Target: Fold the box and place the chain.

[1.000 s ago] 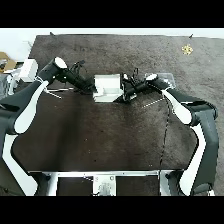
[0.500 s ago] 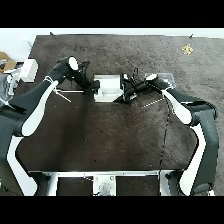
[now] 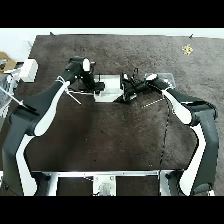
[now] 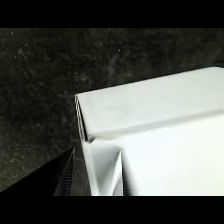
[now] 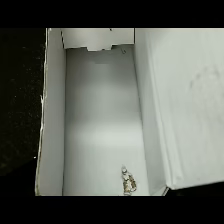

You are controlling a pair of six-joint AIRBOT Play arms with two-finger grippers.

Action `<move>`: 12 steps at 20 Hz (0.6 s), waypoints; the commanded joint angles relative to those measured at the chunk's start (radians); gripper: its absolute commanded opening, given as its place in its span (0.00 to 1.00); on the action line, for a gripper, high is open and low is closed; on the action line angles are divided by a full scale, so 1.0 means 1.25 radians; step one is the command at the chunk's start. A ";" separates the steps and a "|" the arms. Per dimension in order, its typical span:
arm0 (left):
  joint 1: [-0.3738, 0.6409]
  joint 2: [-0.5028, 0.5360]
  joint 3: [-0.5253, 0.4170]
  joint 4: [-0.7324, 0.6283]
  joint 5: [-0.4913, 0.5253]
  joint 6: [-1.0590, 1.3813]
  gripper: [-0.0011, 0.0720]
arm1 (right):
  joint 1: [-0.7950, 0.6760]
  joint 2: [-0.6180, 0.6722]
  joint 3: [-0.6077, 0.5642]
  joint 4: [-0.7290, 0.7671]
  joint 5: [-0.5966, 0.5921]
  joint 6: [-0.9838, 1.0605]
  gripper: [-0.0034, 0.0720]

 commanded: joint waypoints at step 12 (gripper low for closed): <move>-0.059 -0.062 0.058 0.190 -0.014 -0.108 0.40 | 0.001 0.000 0.000 0.000 0.000 0.000 0.57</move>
